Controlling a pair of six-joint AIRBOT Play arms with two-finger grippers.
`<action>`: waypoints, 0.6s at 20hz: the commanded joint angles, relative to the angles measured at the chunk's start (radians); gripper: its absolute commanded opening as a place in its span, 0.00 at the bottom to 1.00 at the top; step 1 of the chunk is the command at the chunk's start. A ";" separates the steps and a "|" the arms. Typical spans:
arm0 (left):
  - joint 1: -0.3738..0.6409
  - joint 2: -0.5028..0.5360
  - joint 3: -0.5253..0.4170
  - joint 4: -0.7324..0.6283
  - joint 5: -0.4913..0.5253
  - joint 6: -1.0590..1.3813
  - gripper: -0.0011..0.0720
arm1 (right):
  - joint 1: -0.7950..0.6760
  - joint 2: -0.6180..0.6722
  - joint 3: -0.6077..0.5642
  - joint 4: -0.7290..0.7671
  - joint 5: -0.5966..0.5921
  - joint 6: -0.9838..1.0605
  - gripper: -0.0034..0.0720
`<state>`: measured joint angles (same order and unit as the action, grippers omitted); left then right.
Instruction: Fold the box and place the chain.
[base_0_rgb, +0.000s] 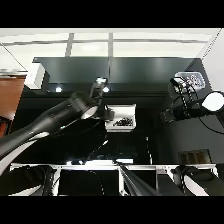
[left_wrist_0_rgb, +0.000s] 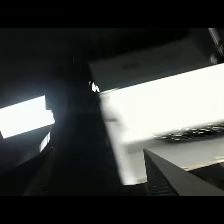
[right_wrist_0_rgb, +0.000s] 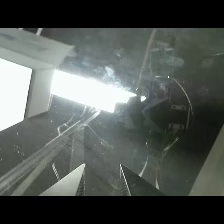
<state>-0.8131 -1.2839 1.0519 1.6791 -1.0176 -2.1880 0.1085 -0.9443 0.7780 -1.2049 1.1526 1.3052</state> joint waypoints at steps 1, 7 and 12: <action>0.107 0.210 -0.269 -0.111 0.292 0.114 0.86 | 0.000 0.001 0.000 0.005 -0.028 0.000 0.39; 0.399 0.282 -0.512 -1.041 0.161 1.500 0.86 | 0.000 0.000 0.000 0.026 -0.087 0.000 0.39; 0.326 0.241 -0.508 -0.916 0.099 1.957 1.00 | 0.000 0.000 0.000 0.026 -0.076 0.000 0.39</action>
<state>-0.4728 -1.0279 0.5583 0.7822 -0.8734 -0.6518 0.1085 -0.9443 0.7780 -1.1805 1.0744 1.3052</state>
